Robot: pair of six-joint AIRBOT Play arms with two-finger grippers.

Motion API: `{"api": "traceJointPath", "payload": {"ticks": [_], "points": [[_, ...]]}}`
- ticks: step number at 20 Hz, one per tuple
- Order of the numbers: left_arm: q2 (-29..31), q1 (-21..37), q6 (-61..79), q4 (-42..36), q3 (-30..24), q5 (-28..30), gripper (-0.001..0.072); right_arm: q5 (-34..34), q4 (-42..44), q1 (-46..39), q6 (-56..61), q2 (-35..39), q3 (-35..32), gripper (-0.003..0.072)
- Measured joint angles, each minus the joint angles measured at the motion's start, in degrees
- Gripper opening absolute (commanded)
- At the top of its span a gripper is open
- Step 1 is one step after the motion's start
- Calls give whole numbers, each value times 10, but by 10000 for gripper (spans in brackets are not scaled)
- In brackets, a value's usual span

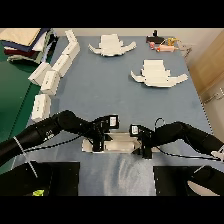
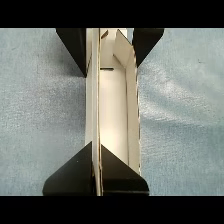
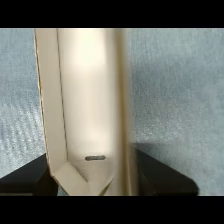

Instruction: Fold the box.

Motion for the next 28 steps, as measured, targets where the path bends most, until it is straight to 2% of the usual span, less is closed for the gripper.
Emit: {"api": "traceJointPath", "payload": {"ticks": [24,25,26,27,28], "points": [[0,-1,0,-25,0,14,19,-2,-6,0,0,0,0,519],[0,-1,0,-26,0,14,119,-2,-6,0,0,0,0,519],[-1,-1,-2,-28,0,15,414,-2,-6,0,0,0,0,519],[0,-1,-6,-29,0,15,525,-2,-6,0,1,0,0,519],[0,-1,-14,-28,0,14,526,-2,-6,0,1,0,0,519]]}}
